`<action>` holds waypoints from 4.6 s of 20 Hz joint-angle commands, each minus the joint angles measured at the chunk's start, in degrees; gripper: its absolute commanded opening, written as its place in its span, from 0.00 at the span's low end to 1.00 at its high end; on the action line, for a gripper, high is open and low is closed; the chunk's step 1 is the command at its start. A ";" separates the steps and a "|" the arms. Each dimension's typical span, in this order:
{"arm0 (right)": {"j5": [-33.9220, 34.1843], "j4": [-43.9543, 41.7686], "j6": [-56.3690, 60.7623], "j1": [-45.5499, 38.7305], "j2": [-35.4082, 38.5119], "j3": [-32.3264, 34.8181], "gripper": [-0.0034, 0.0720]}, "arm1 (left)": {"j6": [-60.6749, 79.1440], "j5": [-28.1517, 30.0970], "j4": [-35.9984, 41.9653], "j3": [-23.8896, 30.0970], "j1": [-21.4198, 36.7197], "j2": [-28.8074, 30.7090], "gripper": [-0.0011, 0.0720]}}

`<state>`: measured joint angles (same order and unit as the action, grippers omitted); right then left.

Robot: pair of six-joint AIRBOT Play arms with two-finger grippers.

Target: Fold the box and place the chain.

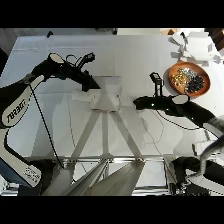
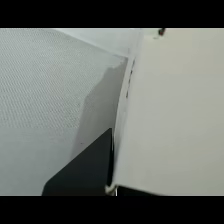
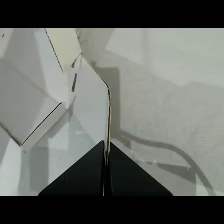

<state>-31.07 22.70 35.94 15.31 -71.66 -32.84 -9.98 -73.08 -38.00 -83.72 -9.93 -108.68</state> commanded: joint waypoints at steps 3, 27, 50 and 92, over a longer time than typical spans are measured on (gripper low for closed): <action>2.12 -0.02 0.00 -0.04 0.04 0.00 0.06 | 0.09 0.22 0.04 0.02 -0.02 -0.04 0.03; 3.56 2.69 0.28 -0.09 17.86 -0.48 0.69 | -19.47 -6.16 -17.97 0.02 1.55 14.56 0.02; 22.14 7.80 2.80 -0.09 30.10 -0.46 0.66 | 8.66 9.90 -1.88 20.55 -0.98 22.80 0.02; -2.47 16.74 -7.93 -0.02 32.37 -0.50 0.97 | 24.79 13.27 7.39 20.55 -10.16 10.32 0.03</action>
<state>-22.11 36.38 34.26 15.25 -39.88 -33.28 14.81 -59.83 -30.59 -63.20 -20.05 -98.32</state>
